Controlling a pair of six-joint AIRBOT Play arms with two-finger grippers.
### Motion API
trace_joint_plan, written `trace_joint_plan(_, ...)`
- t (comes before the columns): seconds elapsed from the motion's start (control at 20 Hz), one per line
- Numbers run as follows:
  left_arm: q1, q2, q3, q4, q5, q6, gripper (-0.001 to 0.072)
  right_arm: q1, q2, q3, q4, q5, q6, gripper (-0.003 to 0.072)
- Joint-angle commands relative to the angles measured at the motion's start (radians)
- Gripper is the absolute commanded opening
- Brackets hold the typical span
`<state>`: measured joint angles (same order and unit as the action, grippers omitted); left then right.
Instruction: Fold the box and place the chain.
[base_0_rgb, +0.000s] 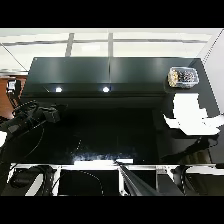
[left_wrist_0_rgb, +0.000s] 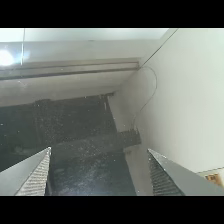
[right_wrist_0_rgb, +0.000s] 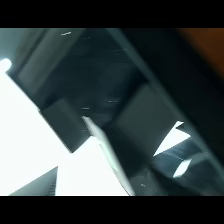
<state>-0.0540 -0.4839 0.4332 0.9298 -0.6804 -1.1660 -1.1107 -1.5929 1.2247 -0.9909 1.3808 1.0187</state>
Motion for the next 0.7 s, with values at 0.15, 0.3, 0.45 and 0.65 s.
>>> trace_joint_plan(0.15, -0.001, 0.000, 0.000, 0.000, 0.000, 0.002, 0.0694, 0.008, -0.130, 0.058, 0.029, 0.170, -0.068, 0.0472)
trace_joint_plan(0.3, -0.001, 0.000, 0.000, 0.000, 0.000, 0.002, 0.0694, 0.037, -0.130, 0.058, 0.029, 0.167, -0.056, 0.0472)
trace_joint_plan(0.45, -0.001, 0.000, 0.000, 0.000, 0.000, 0.002, 0.0694, 0.092, -0.130, 0.058, 0.030, 0.155, -0.058, 0.0469)
trace_joint_plan(0.65, -0.001, 0.000, 0.000, 0.000, 0.000, 0.002, 0.0694, 0.134, -0.108, 0.058, 0.080, 0.178, -0.130, 0.0060)
